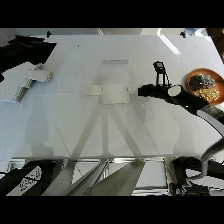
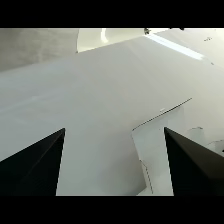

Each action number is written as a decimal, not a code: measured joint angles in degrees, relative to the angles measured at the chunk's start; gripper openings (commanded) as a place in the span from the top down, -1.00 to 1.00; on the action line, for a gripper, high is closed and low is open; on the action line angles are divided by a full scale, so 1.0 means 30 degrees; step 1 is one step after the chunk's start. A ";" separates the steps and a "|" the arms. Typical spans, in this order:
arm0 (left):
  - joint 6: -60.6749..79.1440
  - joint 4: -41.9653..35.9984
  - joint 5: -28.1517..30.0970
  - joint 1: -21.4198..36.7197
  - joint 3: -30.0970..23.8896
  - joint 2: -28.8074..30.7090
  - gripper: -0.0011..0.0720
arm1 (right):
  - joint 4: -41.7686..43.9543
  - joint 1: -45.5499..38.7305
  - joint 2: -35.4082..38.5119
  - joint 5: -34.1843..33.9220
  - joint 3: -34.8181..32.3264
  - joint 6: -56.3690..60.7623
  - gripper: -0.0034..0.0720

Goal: Fold the box and place the chain.

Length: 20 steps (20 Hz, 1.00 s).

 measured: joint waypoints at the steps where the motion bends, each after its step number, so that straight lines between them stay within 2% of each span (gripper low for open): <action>1: -0.0233 -0.0080 -0.0015 -0.0073 0.0000 0.0000 -0.93 | -0.0007 0.0000 0.0000 -0.0007 -0.0007 0.0000 0.87; 3: -0.0430 0.0015 -0.0029 -0.0401 0.0000 0.0000 -0.90 | -0.0007 0.0000 0.0000 -0.0007 -0.0007 -0.0007 0.87; 5: -0.0576 0.0976 0.0146 -0.0998 0.0000 -0.0029 -0.12 | -0.0007 0.0000 0.0007 -0.0007 -0.0007 -0.0007 0.87; 7: -0.0707 0.2215 0.0306 -0.1698 0.0015 -0.0291 -0.18 | 0.0000 0.0000 0.0000 -0.0007 -0.0007 -0.0007 0.87; 9: -0.0794 0.3126 0.0459 -0.2375 0.0109 -0.0962 -0.40 | 0.0000 0.0000 0.0000 -0.0007 -0.0007 -0.0007 0.87; 12: -0.1341 0.4080 -0.0131 -0.3089 0.1035 -0.2790 -0.42 | -0.0007 0.0000 0.0000 -0.0007 -0.0007 -0.0007 0.87; 16: -0.3898 0.6703 -0.2448 -0.4007 0.4299 -0.6455 -0.45 | -0.0007 0.0000 0.0007 -0.0007 -0.0007 -0.0007 0.87; 17: -0.4481 0.7184 -0.2943 -0.4233 0.5187 -0.7388 -0.51 | -0.0007 0.0000 0.0000 -0.0007 -0.0007 -0.0007 0.87; 19: -0.5559 0.7978 -0.3905 -0.4721 0.6929 -0.9340 -0.78 | -0.0007 0.0000 0.0007 -0.0007 -0.0007 -0.0007 0.87; 20: -0.6069 0.8167 -0.4211 -0.4976 0.7730 -1.0302 -0.78 | -0.0007 0.0000 0.0000 -0.0007 -0.0007 -0.0007 0.87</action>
